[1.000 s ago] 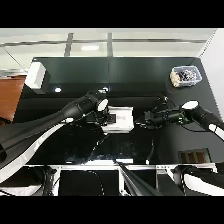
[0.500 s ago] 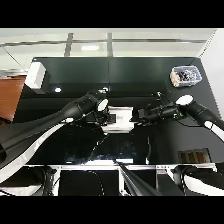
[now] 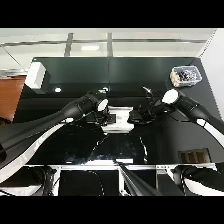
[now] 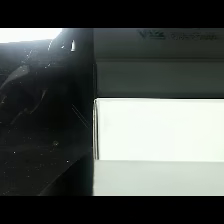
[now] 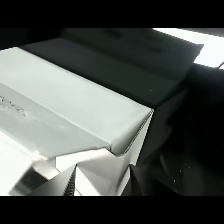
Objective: Fold the box and place the chain.
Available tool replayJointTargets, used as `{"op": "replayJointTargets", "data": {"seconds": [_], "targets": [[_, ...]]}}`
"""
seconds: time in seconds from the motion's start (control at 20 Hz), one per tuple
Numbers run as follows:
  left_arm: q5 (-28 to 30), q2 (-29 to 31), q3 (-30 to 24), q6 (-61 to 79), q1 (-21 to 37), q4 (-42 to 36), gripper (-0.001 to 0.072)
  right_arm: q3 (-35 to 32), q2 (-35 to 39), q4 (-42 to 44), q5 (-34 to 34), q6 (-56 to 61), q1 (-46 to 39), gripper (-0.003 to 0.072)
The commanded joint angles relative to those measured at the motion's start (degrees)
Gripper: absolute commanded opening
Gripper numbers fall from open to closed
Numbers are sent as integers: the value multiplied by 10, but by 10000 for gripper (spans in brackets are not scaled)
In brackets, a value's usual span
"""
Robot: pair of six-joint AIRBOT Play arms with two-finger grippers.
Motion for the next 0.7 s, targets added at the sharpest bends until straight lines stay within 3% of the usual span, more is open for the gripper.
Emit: {"op": "replayJointTargets", "data": {"seconds": [0.0, 0.4, 0.5, 0.65], "targets": [[0, 0, 0, 0, 0, 0, 23, 14, 0, -74, -25, 72, 39, 356], [0, 0, 0, 0, 0, 0, 23, 17, 0, -97, -40, 111, 72, 355], [0, 0, 0, 0, 0, 0, 24, 17, 0, -100, -50, 117, 74, 235], [0, 0, 0, 0, 0, 0, 24, 17, 0, -104, -62, 130, 74, 235]]}}
